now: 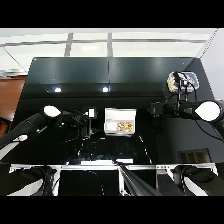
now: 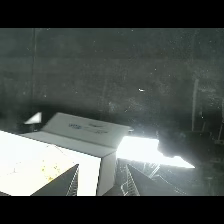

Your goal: Fold the box and place the chain.

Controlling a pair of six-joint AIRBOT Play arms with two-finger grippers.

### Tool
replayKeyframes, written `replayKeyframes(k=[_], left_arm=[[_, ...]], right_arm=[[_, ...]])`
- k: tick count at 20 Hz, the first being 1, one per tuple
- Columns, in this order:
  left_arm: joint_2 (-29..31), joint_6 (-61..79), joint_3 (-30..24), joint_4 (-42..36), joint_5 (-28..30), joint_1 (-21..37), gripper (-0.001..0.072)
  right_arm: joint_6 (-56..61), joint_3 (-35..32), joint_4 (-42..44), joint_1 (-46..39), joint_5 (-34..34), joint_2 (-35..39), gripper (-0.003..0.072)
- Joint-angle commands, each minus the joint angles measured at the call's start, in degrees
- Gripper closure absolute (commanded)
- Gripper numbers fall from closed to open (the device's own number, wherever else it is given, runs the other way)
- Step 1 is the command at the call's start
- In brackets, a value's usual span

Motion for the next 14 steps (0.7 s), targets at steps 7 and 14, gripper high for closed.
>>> replayKeyframes(k=[7, 14], left_arm=[[-3.32, 1.11, 1.38, -1.75, -1.05, -2.03, -0.0009], [-4.39, -0.59, 2.56, -0.48, 0.04, -4.98, -0.0009]], right_arm=[[0.13, -0.04, 0.11, -0.02, -0.04, -0.04, 0.0339], [0.13, -0.07, 0.11, -0.02, -0.09, -0.04, 0.0339]])
